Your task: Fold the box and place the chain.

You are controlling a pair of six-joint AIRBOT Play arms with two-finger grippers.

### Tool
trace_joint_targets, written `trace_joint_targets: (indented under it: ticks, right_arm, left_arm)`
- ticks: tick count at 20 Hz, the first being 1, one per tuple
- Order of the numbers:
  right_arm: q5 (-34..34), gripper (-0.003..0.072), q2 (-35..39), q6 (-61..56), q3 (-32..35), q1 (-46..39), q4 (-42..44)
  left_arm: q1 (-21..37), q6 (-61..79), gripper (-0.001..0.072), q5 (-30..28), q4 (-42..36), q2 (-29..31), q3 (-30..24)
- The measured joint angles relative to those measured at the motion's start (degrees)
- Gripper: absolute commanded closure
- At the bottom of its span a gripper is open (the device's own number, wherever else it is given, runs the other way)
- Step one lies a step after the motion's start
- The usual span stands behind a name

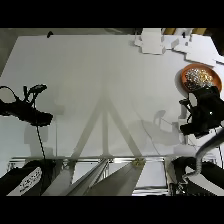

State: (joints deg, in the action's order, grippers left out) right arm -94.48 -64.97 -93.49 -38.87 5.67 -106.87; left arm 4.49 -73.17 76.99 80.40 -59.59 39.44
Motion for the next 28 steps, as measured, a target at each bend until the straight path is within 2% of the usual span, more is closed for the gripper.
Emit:
trace_joint_targets:
  ticks: [5,8,11,14,17,18,19,21,22,23,28]
  right_arm:
    - [15.7,0.0665,0.0,-1.2,0.0,0.0,4.5]
    - [22.3,0.0670,0.0,-2.3,-0.4,-0.1,4.4]
    - [24.3,0.0670,0.0,-4.9,-1.2,-2.2,-1.9]
    - [23.1,0.0669,0.0,-5.9,-1.7,-8.0,-7.3]
    - [22.9,0.0659,2.5,-5.3,-1.8,-12.2,-7.8]
    - [22.9,0.0612,4.2,-4.3,-1.9,-12.9,-7.4]
    - [22.3,0.0526,6.2,-3.8,-1.9,-13.6,-7.3]
    - [19.5,0.0243,9.9,-2.7,-1.9,-14.8,-7.6]
    - [17.2,0.0173,11.8,-2.3,-1.9,-15.8,-8.0]
    - [14.9,0.0155,13.4,-2.0,-1.9,-17.0,-7.8]
    - [5.3,0.0154,17.4,-1.7,-0.6,-25.7,-1.2]
  left_arm:
    - [0.0,0.0,0.0699,0.0,0.0,0.0,0.0]
    - [0.0,0.0,0.0699,0.0,0.0,0.0,0.0]
    - [0.0,0.0,0.0699,0.0,0.0,0.0,0.0]
    - [0.0,0.0,0.0699,0.0,0.0,0.0,0.0]
    - [0.0,0.0,0.0699,0.0,0.0,0.0,0.0]
    - [0.0,0.0,0.0699,0.0,0.0,0.0,0.0]
    - [0.0,0.0,0.0699,0.0,0.0,0.0,0.0]
    - [0.0,0.0,0.0699,0.0,0.0,0.0,0.0]
    - [0.0,0.0,0.0699,0.0,0.0,0.0,0.0]
    - [0.0,0.0,0.0699,0.0,0.0,0.0,0.0]
    - [0.0,0.0,0.0699,0.0,0.0,0.0,0.0]
